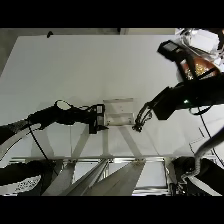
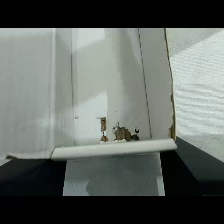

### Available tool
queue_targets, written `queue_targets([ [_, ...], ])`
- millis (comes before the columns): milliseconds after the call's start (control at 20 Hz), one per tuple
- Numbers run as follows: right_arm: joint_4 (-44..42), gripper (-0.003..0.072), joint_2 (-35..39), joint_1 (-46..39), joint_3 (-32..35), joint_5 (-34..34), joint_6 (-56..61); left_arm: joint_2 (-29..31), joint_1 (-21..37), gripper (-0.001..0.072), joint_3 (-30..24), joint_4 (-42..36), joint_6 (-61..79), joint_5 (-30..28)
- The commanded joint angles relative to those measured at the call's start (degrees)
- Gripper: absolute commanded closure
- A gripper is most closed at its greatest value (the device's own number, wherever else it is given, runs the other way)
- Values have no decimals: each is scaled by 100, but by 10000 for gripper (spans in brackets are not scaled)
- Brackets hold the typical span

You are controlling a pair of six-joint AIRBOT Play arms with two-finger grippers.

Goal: Fold the box and place the chain.

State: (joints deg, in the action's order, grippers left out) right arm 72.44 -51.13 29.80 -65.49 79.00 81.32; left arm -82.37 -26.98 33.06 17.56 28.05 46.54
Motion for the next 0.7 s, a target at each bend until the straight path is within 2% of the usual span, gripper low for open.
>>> queue_targets([
  [0,87,677,-46,516,566,-887,140,4,-2,499,-2,2,0,0],
  [150,83,677,-79,688,957,-1720,140,4,-2,499,-4,2,0,0],
  [350,37,676,-328,846,1224,-2135,138,4,-2,499,-2,2,0,2],
  [500,37,676,-800,1169,1405,-2594,138,4,-2,499,-4,2,0,0],
  [650,37,676,-1449,1510,1405,-2771,138,4,-2,499,-2,2,0,0],
])
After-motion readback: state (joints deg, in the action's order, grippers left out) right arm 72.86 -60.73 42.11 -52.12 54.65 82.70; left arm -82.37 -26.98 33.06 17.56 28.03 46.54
